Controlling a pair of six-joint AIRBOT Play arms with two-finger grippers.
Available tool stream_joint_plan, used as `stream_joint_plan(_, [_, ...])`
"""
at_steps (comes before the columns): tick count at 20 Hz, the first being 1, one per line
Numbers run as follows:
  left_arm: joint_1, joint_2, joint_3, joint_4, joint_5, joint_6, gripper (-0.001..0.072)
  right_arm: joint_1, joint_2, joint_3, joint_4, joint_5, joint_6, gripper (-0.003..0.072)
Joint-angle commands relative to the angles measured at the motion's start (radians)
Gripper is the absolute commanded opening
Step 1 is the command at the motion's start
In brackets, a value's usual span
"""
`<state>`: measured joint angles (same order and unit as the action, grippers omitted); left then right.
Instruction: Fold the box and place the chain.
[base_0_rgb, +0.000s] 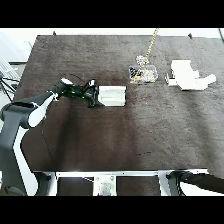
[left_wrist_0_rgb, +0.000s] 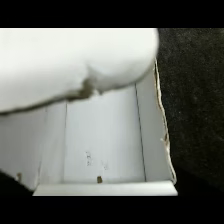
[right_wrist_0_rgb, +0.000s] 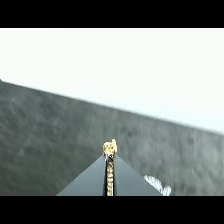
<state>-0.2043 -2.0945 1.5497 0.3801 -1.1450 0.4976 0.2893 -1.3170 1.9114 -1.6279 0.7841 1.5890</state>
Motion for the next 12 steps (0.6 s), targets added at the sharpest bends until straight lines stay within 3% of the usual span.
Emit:
stream_joint_plan(1, [0.000,0.000,0.001,0.000,0.000,0.000,0.0532,0.057,0.079,0.000,-0.012,0.023,-0.039,0.0014])
stream_joint_plan(12, [0.001,0.000,0.001,0.000,0.000,0.000,0.0531,0.204,0.100,-0.008,-0.011,0.436,-0.076,0.0013])
